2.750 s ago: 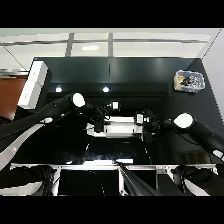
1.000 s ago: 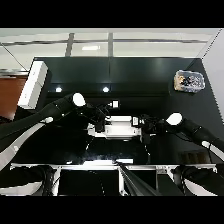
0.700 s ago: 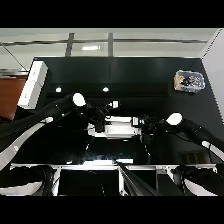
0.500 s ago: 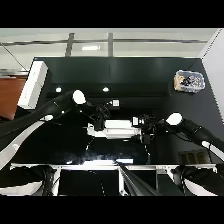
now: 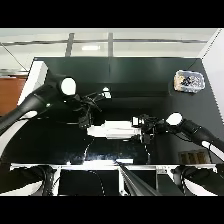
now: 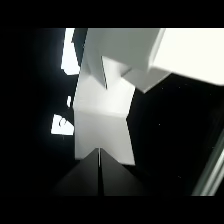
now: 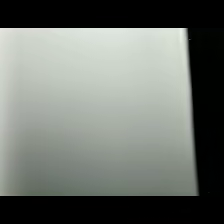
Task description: Fold the box and place the chain.
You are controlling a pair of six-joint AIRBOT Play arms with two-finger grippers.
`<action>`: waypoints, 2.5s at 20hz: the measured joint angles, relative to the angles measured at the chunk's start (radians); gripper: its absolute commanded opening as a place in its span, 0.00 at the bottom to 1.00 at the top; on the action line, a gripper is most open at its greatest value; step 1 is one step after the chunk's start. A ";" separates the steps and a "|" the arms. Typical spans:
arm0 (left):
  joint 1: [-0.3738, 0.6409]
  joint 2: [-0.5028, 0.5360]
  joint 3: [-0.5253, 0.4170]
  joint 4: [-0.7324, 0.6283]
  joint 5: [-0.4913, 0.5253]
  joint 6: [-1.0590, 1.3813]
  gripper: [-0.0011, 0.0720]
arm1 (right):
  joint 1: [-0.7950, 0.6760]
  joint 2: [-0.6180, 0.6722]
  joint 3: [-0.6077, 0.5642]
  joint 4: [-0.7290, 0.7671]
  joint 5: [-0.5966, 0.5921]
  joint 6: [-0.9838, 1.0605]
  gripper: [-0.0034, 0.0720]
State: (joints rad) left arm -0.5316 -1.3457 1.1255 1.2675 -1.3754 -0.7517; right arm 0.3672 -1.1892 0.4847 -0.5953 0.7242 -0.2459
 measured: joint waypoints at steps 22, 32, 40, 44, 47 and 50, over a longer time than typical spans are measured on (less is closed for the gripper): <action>-0.060 0.280 -0.682 -1.381 0.813 0.314 0.05 | 0.000 0.000 0.000 0.000 -0.001 0.002 0.63; -0.071 0.087 -0.531 -1.413 0.952 0.541 0.05 | 0.000 0.000 0.000 0.000 -0.004 0.003 0.63; -0.070 0.004 -0.514 -1.292 0.884 0.489 0.05 | 0.000 0.000 0.000 0.000 -0.001 0.002 0.63; -0.070 -0.004 -0.495 -1.092 0.842 0.371 0.05 | 0.000 0.000 0.000 -0.002 0.004 0.000 0.63; -0.070 -0.007 -0.441 -0.970 0.809 0.299 0.05 | 0.000 0.000 0.000 -0.002 0.000 0.000 0.63; -0.052 0.001 -0.351 -0.790 0.707 0.182 0.05 | 0.000 0.000 0.000 -0.001 -0.005 0.003 0.63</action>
State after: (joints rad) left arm -0.5835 -1.3445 0.7750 0.4774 -0.6682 -0.5701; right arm 0.3672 -1.1892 0.4847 -0.5961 0.7197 -0.2424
